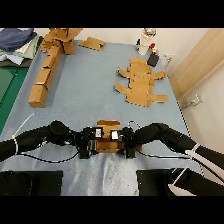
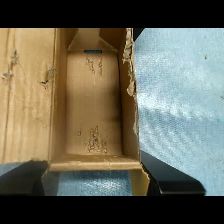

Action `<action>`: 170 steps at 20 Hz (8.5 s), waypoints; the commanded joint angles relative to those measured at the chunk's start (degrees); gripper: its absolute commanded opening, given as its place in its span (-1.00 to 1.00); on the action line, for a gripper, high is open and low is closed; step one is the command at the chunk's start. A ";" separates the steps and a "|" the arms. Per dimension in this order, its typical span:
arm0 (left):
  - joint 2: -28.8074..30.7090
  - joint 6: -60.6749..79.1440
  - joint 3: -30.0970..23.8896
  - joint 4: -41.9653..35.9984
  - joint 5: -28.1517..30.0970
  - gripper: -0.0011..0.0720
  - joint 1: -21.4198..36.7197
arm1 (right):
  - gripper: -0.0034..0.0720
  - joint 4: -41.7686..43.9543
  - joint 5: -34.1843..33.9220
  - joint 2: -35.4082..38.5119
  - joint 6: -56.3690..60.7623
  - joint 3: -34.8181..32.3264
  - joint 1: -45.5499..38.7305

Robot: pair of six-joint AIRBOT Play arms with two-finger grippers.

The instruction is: Fold the box.

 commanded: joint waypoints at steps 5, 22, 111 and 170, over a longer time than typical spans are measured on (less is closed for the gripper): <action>0.02 0.00 -0.02 0.00 -0.02 0.17 0.00 | 0.46 -0.04 -0.28 0.04 0.00 0.02 0.02; 0.02 0.00 -0.02 0.00 -0.11 0.17 0.00 | 1.00 -6.29 -13.16 3.50 4.98 4.17 -2.73; 0.02 0.00 -0.02 0.00 -0.11 0.17 0.00 | -0.90 -60.81 -29.07 16.22 91.10 6.08 -0.02; 0.02 0.00 -0.02 0.00 -0.11 0.17 0.00 | 0.23 -29.64 -22.64 -10.19 132.96 23.78 17.27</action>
